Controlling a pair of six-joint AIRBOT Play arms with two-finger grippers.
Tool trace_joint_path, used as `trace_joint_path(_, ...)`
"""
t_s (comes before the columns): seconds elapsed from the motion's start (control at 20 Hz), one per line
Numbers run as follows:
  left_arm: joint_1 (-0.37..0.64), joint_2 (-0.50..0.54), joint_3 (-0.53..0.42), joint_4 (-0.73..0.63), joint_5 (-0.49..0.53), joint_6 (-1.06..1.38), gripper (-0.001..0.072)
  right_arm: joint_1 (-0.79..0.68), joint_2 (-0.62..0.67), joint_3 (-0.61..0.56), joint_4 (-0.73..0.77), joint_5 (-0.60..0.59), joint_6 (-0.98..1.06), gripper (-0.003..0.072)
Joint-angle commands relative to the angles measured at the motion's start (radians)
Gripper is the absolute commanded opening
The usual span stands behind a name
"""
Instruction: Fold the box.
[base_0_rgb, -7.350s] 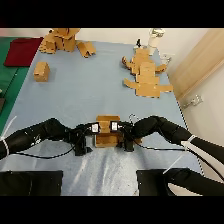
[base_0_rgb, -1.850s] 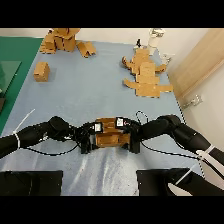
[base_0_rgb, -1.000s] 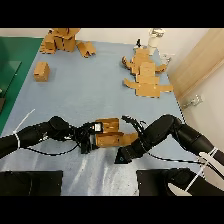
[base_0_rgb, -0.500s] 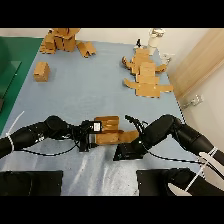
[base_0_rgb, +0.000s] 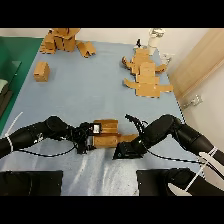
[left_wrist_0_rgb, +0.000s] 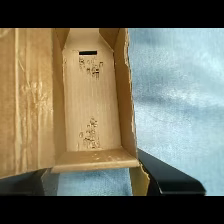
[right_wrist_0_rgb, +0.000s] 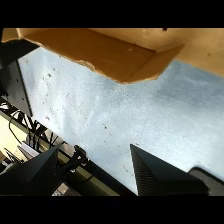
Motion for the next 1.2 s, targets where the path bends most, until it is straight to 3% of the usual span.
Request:
trace_joint_path(0.0,-0.001,0.0,-0.004,0.008,-0.014,-0.007,0.047,0.0,0.0,0.0,0.0,0.014,0.0,0.07)
trace_joint_path(0.8,-0.002,-0.031,-0.004,-0.002,-0.014,-0.007,0.047,0.001,0.0,0.0,0.001,0.095,0.002,0.0672)
trace_joint_path(0.9,-0.002,-0.031,-0.004,-0.004,-0.014,-0.007,0.047,0.0,0.0,0.0,0.002,0.101,0.002,0.045)
trace_joint_path(1.0,-0.002,-0.031,-0.004,-0.004,-0.014,-0.007,0.047,0.001,0.0,0.0,0.023,0.125,0.045,0.0002)
trace_joint_path(1.15,-0.002,-0.031,-0.004,-0.004,-0.014,-0.007,0.047,0.038,0.0,0.001,0.077,0.294,0.003,0.0001)
